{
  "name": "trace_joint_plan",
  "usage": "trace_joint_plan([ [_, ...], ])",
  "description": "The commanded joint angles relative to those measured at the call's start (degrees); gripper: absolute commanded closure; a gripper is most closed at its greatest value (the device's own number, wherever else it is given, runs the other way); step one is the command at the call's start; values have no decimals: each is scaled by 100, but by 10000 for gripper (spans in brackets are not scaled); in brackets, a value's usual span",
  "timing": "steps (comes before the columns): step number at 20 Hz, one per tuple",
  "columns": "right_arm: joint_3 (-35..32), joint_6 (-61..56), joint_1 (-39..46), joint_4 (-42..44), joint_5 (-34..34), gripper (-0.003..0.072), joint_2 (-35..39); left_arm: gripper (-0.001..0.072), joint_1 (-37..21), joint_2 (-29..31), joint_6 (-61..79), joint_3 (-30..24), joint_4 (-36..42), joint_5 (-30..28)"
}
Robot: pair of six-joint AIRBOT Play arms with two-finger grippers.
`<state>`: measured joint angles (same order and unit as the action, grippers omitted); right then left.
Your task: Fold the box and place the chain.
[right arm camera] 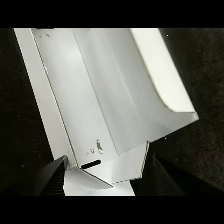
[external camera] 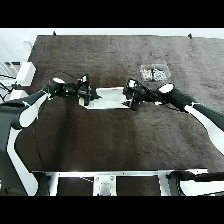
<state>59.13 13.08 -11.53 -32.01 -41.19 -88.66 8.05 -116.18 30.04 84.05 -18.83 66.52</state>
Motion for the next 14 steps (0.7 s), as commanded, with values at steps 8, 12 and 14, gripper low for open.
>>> trace_joint_plan([
  [8, 911, 114, 369, 46, -1283, 41, -826, 690, 0, 4, 2, -2, -2, -2],
  [12, 1456, 114, 472, 46, -2050, 41, -1318, 690, 0, 4, 2, -2, -2, -4],
  [14, 1665, 116, 472, 44, -2371, 41, -1528, 690, 0, 4, 2, -2, -2, -4],
])
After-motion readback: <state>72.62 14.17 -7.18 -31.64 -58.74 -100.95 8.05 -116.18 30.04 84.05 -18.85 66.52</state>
